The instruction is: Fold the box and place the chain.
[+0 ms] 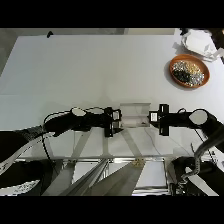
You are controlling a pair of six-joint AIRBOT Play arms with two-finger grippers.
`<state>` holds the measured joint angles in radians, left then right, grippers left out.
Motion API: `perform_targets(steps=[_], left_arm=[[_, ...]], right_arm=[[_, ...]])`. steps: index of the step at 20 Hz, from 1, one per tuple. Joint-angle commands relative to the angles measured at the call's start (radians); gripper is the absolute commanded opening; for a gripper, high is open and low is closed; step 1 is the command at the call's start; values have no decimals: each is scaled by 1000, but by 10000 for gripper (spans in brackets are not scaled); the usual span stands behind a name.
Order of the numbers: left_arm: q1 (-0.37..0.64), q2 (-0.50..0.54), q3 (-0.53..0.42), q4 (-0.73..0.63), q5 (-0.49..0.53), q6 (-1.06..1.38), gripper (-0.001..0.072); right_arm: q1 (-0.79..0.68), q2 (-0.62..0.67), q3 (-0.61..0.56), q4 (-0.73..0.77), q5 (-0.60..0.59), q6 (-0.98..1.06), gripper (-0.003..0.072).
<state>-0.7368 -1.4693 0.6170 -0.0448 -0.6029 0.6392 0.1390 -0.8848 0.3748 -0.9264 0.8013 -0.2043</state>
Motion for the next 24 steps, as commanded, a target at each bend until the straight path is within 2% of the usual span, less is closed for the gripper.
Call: perform_targets(steps=[1,21,23,24], left_arm=[[0,0,0,0,0,0,274],[0,0,0,0,0,0,274],[0,0,0,0,0,0,274],[0,0,0,0,0,0,274]], right_arm=[[0,-12,0,14,27,-15,226],[36,-25,-8,63,5,-15,214],[37,-26,-8,69,-9,-14,107],[37,-26,-8,76,-10,-15,103]])
